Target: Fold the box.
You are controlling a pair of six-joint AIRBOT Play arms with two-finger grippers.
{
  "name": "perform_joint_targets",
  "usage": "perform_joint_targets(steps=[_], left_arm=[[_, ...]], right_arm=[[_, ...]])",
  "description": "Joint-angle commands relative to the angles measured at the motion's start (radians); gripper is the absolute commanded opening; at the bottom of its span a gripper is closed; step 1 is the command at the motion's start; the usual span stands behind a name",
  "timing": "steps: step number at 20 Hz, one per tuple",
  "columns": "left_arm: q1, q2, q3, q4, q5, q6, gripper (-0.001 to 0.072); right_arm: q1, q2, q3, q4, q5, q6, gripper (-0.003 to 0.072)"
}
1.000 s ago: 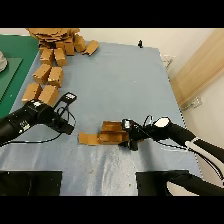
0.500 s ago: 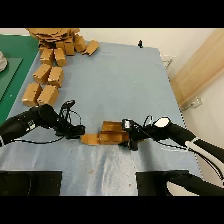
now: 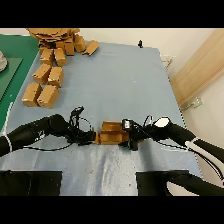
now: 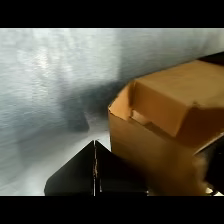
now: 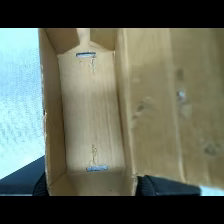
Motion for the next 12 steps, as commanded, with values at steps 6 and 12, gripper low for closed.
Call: perform_joint_targets(steps=[6, 12], left_arm=[[-0.06, 0.058, 0.0, -0.035, 0.057, 0.03, 0.001], [-0.055, 0.112, 0.0, -0.024, 0.067, 0.027, 0.0011]], right_arm=[[0.0, 0.0, 0.0, 0.0, 0.0, 0.0, 0.0542], [0.0, 0.0, 0.0, 0.0, 0.0, 0.0, 0.0542]])
